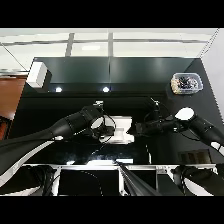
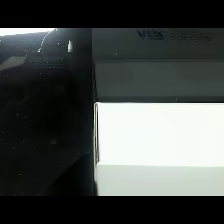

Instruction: Fold the box and place the chain.

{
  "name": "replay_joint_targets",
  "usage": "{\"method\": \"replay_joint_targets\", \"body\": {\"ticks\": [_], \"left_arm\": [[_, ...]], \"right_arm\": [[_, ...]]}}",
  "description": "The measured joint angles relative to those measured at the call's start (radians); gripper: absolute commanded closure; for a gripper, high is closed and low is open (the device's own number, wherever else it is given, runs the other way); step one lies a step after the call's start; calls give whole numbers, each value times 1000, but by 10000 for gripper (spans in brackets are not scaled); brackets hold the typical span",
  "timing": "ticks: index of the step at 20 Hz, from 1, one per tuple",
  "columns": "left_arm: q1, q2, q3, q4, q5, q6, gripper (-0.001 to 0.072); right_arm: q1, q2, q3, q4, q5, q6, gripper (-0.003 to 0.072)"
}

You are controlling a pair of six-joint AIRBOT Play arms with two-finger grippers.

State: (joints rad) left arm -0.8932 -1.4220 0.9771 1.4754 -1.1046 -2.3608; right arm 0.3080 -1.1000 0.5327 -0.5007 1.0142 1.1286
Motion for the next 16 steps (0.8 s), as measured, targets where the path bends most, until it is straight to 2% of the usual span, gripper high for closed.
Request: {"method": "replay_joint_targets", "body": {"ticks": [16], "left_arm": [[0, 0, 0, 0, 2, 0, 683]], "right_arm": [[254, -1, 122, -382, -158, 438, 137]]}}
